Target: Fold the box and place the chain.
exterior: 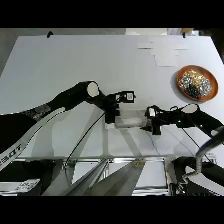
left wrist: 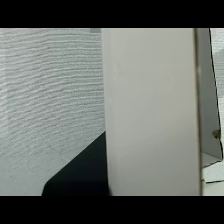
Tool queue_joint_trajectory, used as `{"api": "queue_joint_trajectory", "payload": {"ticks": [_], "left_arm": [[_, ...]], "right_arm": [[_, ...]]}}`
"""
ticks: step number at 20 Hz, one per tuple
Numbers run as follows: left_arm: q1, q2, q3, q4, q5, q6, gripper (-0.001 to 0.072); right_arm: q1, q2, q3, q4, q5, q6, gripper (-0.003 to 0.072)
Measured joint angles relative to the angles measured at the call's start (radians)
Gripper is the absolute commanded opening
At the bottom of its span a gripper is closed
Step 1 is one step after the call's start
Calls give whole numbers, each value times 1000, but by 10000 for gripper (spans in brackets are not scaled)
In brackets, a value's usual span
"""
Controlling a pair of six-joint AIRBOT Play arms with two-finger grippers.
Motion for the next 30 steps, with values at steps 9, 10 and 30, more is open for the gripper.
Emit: {"api": "queue_joint_trajectory", "payload": {"ticks": [9, 10, 30], "left_arm": [[0, 0, 0, 1, 0, 0, 11], [0, 0, 0, 1, 0, 0, 11], [0, 0, 0, 0, 1, 0, 11]], "right_arm": [[38, -41, 23, -8, -11, 18, 496], [39, -42, 24, -11, -10, 22, 451], [42, -46, 26, -21, -10, 34, 457]]}}
